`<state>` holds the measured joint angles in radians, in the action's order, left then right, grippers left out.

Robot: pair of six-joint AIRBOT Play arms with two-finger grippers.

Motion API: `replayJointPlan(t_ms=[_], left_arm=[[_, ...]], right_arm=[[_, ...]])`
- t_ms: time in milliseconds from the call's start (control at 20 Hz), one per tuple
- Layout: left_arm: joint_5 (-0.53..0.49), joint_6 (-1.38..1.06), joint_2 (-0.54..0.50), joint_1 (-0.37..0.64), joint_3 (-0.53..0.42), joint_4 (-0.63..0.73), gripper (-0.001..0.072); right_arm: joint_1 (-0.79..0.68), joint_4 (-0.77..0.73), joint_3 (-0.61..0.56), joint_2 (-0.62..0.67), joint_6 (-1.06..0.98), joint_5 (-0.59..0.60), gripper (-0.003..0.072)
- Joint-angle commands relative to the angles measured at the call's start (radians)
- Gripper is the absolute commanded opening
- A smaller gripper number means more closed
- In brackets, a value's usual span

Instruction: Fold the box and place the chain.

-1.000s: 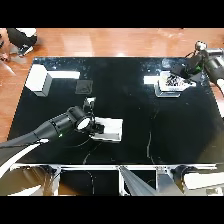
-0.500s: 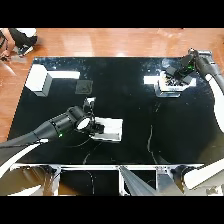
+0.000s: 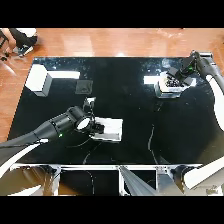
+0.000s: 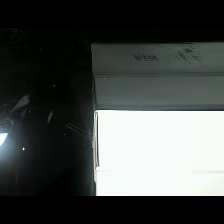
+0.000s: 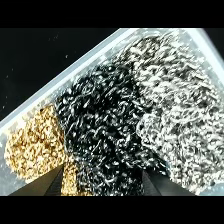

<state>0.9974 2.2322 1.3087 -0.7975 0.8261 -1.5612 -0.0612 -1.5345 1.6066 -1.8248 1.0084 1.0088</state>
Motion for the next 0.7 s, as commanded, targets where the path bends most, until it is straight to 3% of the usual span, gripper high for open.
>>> replayJointPlan(t_ms=[0, 150, 200, 250, 300, 350, 400, 650], left_arm=[[-0.002, 0.0, 0.0, 0.0, 0.0, 0.0, 0.0022], [-0.002, 0.0, 0.0, 0.0, 0.0, 0.0, 0.0022], [-0.002, 0.0, 0.0, 0.0, 0.0, 0.0, 0.0022], [-0.002, 0.0, 0.0, 0.0, 0.0, 0.0, 0.0022], [-0.002, 0.0, 0.0, 0.0, 0.0, 0.0, 0.0022], [-0.002, 0.0, 0.0, 0.0, 0.0, 0.0, 0.0022], [-0.002, 0.0, 0.0, 0.0, 0.0, 0.0, 0.0022], [-0.016, 0.0, 0.0, 0.0, 0.0, 0.003, 0.0022]], right_arm=[[-0.003, 0.001, 0.001, -0.003, -0.027, -0.035, 0.0524], [-0.002, -0.004, 0.001, -0.021, -0.031, -0.044, 0.0523], [-0.002, -0.011, 0.001, -0.026, -0.03, -0.044, 0.0457], [-0.002, -0.013, 0.001, -0.029, -0.03, -0.045, 0.034], [-0.002, -0.018, 0.001, -0.03, -0.03, -0.05, 0.0321], [-0.002, -0.023, 0.001, -0.029, -0.029, -0.054, 0.0115], [-0.003, -0.032, 0.001, -0.029, -0.02, -0.05, 0.0018], [-0.025, -0.076, 0.029, 0.019, 0.129, 0.018, 0.0021]])
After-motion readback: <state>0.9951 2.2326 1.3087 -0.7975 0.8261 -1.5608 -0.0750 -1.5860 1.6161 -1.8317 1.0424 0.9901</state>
